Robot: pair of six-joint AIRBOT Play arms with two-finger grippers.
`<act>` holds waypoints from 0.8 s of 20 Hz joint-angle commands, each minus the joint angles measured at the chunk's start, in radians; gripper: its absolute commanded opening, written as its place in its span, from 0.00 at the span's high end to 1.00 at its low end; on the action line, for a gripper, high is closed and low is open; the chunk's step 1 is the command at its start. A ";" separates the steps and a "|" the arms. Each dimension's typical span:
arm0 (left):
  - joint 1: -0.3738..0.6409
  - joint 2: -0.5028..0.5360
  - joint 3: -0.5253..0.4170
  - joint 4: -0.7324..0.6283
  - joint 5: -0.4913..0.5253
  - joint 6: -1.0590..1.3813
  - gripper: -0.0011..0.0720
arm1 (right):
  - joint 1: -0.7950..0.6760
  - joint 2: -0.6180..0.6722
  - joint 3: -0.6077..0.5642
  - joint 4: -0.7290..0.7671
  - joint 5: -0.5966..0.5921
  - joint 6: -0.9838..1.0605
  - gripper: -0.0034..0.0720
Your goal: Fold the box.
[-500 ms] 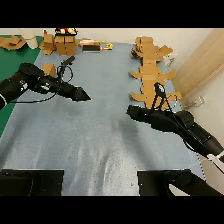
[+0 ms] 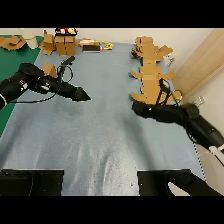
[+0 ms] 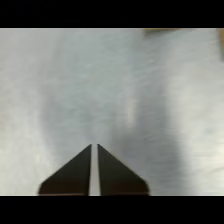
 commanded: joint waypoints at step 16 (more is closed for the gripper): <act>0.001 0.000 -0.001 0.000 0.001 0.000 0.97 | -0.978 -0.993 0.986 0.435 -0.272 -0.845 0.34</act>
